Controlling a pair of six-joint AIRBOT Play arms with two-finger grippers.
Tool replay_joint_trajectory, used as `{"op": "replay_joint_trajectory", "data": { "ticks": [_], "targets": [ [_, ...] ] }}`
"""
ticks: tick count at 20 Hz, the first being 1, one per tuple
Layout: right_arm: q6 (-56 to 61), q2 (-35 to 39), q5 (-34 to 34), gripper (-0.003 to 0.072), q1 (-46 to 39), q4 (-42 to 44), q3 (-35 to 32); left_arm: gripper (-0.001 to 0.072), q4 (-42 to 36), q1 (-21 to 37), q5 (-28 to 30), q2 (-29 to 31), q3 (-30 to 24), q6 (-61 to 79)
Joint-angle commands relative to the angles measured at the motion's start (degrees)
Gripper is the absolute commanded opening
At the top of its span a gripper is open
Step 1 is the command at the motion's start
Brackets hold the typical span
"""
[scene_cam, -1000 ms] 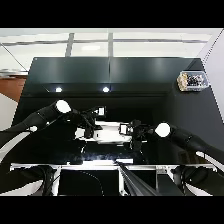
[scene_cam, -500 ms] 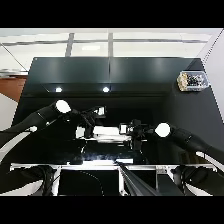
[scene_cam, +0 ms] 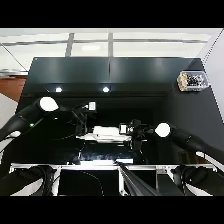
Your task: Fold the box and place the chain.
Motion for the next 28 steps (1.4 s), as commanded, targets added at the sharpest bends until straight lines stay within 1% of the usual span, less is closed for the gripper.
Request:
{"op": "replay_joint_trajectory", "data": {
  "ticks": [1,2,3,4,5,6,8,10,11,12,14,15,17,20,24,28],
  "targets": [
    [0.02,-0.04,0.07,0.0531,0.00,0.00,-0.02,0.0651,2.58,3.50,-8.87,5.25,0.00,-10.86],
    [0.02,-0.04,0.07,0.0531,0.00,0.00,-0.02,0.0551,3.15,4.24,-10.71,6.08,0.00,-14.49],
    [0.02,-0.04,0.09,0.0531,0.00,0.00,-0.02,0.0310,4.57,4.96,-12.66,6.51,0.00,-18.21],
    [0.02,-0.04,0.13,0.0531,0.02,0.02,-0.02,0.0029,5.88,5.57,-15.02,6.45,-0.02,-20.24],
    [0.02,-0.04,0.28,0.0531,0.02,0.00,-0.02,0.0026,5.68,5.88,-17.18,6.38,-0.48,-21.35],
    [0.02,-0.04,0.33,0.0531,0.02,0.00,-0.02,0.0025,4.15,5.84,-18.12,6.38,-1.33,-22.45],
    [0.04,-0.04,0.33,0.0531,0.00,0.02,-0.02,0.0025,-3.26,4.87,-19.47,6.38,-4.44,-22.49],
    [0.04,-0.04,0.35,0.0531,0.02,0.02,-0.02,0.0026,-9.68,4.39,-18.78,6.38,-7.87,-21.81],
    [0.04,-0.04,0.35,0.0532,0.00,0.02,-0.02,0.0026,-12.83,4.44,-17.53,6.38,-9.27,-21.79],
    [0.07,-0.04,0.37,0.0531,0.02,0.02,-0.02,0.0026,-16.06,4.44,-15.78,6.38,-10.43,-21.33],
    [0.07,-0.04,0.46,0.0531,0.02,0.02,-0.02,0.0026,-25.05,4.42,-11.80,6.36,-12.83,-16.26],
    [0.07,-0.04,0.46,0.0532,0.02,0.02,-0.02,0.0026,-29.66,4.42,-9.11,6.36,-13.88,-13.57],
    [0.07,-0.04,0.46,0.0531,0.02,0.02,-0.02,0.0026,-35.98,4.35,-2.47,6.36,-14.75,-9.25],
    [0.07,-0.04,0.46,0.0531,0.02,0.02,-0.02,0.0027,-39.85,3.28,8.61,6.32,-14.67,-6.29],
    [0.09,-0.04,0.48,0.0531,0.02,0.02,-0.02,0.0028,-40.50,0.61,15.52,5.51,-14.64,-0.74],
    [0.35,-0.04,0.48,0.0531,0.02,0.02,-0.02,0.0028,-40.33,-3.48,22.51,1.73,-14.64,1.18]
  ]
}}
